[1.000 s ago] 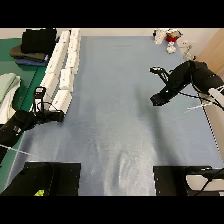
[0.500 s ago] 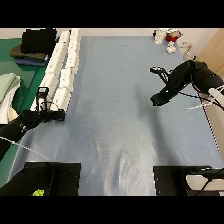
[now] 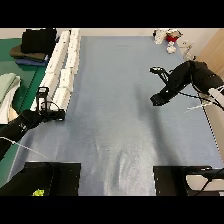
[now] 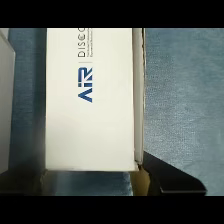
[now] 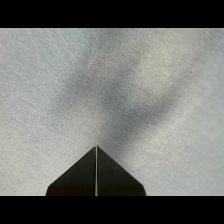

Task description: Fold the box.

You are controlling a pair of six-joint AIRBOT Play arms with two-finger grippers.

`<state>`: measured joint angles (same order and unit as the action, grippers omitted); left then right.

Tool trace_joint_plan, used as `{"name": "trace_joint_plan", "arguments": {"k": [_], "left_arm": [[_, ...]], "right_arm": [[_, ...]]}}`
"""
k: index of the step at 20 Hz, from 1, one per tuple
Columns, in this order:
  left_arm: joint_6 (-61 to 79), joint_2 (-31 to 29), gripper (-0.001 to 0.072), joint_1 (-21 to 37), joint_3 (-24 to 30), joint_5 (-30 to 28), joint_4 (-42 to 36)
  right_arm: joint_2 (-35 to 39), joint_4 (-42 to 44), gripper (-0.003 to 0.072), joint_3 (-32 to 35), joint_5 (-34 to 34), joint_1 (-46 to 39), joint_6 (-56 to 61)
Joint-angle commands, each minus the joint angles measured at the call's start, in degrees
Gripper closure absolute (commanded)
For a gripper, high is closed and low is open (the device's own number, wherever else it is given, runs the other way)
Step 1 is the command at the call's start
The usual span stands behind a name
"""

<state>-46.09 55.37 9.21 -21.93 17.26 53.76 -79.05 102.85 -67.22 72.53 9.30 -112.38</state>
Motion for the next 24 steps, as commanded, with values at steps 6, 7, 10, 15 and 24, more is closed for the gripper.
{"name": "trace_joint_plan", "arguments": {"k": [6,7,10,15,24], "left_arm": [[-0.24,-3.48,0.0014,0.17,-1.49,8.11,1.33],[-0.39,-5.07,0.0014,0.17,-2.12,11.93,3.45],[-6.56,-11.04,0.0014,0.17,-4.90,23.58,13.88],[-13.44,-20.44,0.0014,0.04,-12.68,36.61,18.73],[-12.07,-8.44,0.0697,-7.30,-28.44,40.92,-2.16]], "right_arm": [[-0.04,0.02,0.0682,-0.07,0.00,0.02,0.00],[-0.04,0.02,0.0682,-0.07,-0.02,0.02,0.00],[-0.04,0.00,0.0682,-0.07,0.00,0.02,0.00],[-0.04,0.00,0.0682,-0.07,0.00,0.02,0.00],[-0.04,0.00,0.0682,-0.07,0.00,0.02,0.00]]}}
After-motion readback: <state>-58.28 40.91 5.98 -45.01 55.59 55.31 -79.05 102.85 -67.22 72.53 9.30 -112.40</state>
